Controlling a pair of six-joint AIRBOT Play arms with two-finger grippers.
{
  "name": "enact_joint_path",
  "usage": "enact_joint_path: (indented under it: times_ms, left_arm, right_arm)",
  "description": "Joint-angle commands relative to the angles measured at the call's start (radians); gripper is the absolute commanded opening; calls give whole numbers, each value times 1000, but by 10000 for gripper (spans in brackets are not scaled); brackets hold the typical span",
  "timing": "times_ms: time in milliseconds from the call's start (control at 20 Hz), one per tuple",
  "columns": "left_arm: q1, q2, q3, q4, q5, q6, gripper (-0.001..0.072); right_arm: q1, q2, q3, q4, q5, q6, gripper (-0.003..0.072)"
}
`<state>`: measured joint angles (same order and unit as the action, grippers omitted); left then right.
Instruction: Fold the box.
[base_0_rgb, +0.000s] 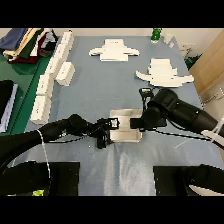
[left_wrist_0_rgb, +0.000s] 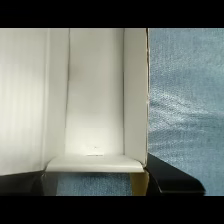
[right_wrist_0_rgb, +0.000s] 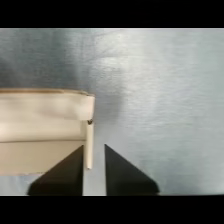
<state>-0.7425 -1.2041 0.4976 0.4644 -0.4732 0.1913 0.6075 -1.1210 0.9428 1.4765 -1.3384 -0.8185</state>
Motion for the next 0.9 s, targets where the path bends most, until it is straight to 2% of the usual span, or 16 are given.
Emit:
enact_joint_path:
  times_ms: [0, 50, 250, 350, 500, 550, 700, 850]
  left_arm:
    - [0, 1, 0, 0, 0, 0, 422]
    - [0, 1, 0, 0, 0, 0, 422]
    - [0, 1, 0, 0, 0, 0, 422]
    - [0, 1, 0, 0, -1, 0, 422]
    - [0, 1, 0, 0, 0, 0, 422]
    - [0, 1, 0, 0, 0, 0, 422]
    - [0, 1, 0, 0, 0, 0, 422]
    - [0, 1, 0, 0, 0, 0, 422]
  right_arm:
    - [-66, 64, 13, -5, -63, -115, 31]
    - [-103, 69, 13, -4, -62, -146, 1]
    - [-326, 32, 2, 46, 6, -296, 1]
    - [-475, -34, 3, 275, 71, -489, 1]
    - [-649, -175, 8, 800, 47, -856, 1]
    - [-679, -217, 15, 899, 41, -913, 1]
    - [-703, -336, 75, 1015, -11, -1009, 1]
    - [-700, -441, 152, 1130, -170, -1097, 0]
